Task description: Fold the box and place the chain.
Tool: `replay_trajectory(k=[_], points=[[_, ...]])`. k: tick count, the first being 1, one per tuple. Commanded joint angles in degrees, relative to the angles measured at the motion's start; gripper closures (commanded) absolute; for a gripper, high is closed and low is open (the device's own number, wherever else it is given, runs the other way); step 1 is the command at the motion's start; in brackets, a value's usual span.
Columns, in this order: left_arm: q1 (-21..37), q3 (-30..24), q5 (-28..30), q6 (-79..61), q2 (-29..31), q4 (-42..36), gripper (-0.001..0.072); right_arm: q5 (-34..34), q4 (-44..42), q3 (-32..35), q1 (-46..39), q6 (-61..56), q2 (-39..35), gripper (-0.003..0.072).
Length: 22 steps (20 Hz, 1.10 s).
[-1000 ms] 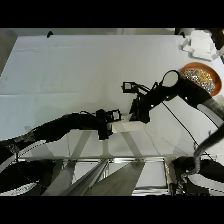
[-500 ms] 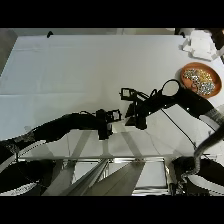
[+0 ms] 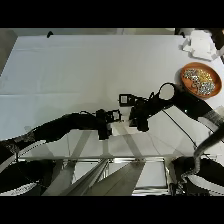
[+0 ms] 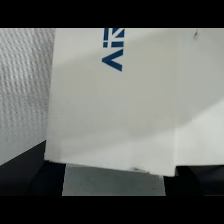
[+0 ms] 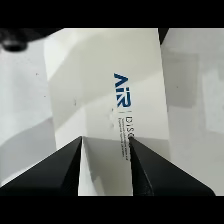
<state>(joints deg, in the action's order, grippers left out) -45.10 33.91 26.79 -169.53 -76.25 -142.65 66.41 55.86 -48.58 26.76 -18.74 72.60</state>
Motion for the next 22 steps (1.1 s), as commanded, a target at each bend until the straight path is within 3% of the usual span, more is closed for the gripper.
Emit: replay_trajectory(k=[1,8,10,18,22], points=[[0.0,-0.02,0.0,0.0,-0.02,0.0,0.0378,-0.46,2.12,0.04,0.07,-0.98,-0.11,0.0393],[0.0,-0.02,0.0,0.02,-0.02,0.0,0.0378,0.48,1.11,0.35,0.2,-0.96,-3.56,0.0382],[0.0,-0.02,-0.02,0.02,-0.02,0.0,0.0378,-1.81,1.2,1.73,0.94,-0.94,-5.6,0.0335],[0.0,-0.02,0.02,0.0,-0.02,0.0,0.0378,-13.6,6.08,5.64,5.44,-2.86,-7.58,0.0334],[0.0,-0.02,0.02,0.0,-0.02,0.0,0.0378,-14.75,6.08,5.64,5.44,-3.72,-7.61,0.0343]])
